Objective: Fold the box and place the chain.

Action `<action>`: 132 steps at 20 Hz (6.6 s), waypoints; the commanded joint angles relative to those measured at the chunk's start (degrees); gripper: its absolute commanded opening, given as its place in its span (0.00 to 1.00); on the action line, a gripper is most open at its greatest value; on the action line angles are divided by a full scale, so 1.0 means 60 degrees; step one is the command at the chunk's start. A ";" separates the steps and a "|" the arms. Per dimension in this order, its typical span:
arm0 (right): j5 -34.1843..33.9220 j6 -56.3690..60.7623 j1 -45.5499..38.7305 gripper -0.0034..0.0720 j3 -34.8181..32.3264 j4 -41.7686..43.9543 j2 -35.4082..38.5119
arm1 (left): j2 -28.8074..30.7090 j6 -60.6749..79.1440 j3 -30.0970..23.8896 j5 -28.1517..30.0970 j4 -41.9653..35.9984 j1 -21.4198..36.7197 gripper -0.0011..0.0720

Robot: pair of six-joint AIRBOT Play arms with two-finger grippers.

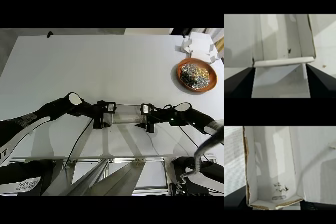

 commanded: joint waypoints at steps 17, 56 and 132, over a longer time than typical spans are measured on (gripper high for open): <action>0.0000 0.0000 0.0000 0.59 0.0000 0.0004 0.0007 | -0.0627 0.0517 -0.0007 -0.0084 -0.1781 0.0007 0.97; -0.0197 0.0878 -0.0022 0.98 0.0004 -0.0980 0.0481 | -0.0729 0.0863 -0.0007 -0.0117 -0.1774 0.0011 0.30; -0.1002 0.4721 0.1687 0.25 0.0594 -0.4167 0.2000 | -0.0729 0.0863 -0.0007 -0.0160 -0.1774 0.0011 0.30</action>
